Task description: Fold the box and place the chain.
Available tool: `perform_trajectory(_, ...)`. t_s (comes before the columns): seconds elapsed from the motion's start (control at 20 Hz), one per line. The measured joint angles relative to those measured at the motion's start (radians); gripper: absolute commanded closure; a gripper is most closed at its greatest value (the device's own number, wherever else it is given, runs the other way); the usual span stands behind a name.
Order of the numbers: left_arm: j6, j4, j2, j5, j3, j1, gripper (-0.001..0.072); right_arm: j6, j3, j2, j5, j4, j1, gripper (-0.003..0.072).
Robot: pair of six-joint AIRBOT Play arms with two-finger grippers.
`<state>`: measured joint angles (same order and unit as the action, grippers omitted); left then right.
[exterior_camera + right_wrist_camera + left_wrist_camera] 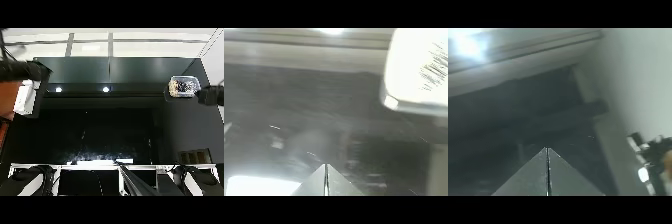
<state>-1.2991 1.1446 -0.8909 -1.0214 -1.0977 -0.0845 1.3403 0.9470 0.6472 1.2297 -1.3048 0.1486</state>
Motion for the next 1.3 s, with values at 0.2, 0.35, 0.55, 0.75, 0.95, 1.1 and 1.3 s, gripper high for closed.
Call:
perform_trajectory(0.2,-0.138,0.07,0.212,0.122,0.257,-0.121,0.068,0.043,-0.194,-0.128,-0.115,-0.079,0.0,0.0661)
perform_trajectory(0.35,-0.261,0.162,0.315,0.146,0.366,-0.151,0.0678,0.052,-0.259,-0.161,-0.155,-0.087,0.0,0.0662)
perform_trajectory(0.55,-0.329,0.216,0.372,0.143,0.415,-0.166,0.0678,0.059,-0.287,-0.176,-0.179,-0.089,0.0,0.0662)
perform_trajectory(0.75,-0.35,0.233,0.388,0.145,0.429,-0.17,0.0678,0.062,-0.294,-0.18,-0.185,-0.091,0.0,0.0662)
perform_trajectory(0.95,-0.357,0.239,0.393,0.148,0.433,-0.171,0.0678,0.062,-0.296,-0.181,-0.186,-0.092,0.0,0.0662)
perform_trajectory(1.1,-0.361,0.24,0.393,0.149,0.434,-0.171,0.0678,0.062,-0.297,-0.181,-0.187,-0.092,-0.001,0.0662)
perform_trajectory(1.3,-0.361,0.242,0.393,0.15,0.434,-0.171,0.0678,0.062,-0.297,-0.181,-0.187,-0.092,-0.001,0.0661)
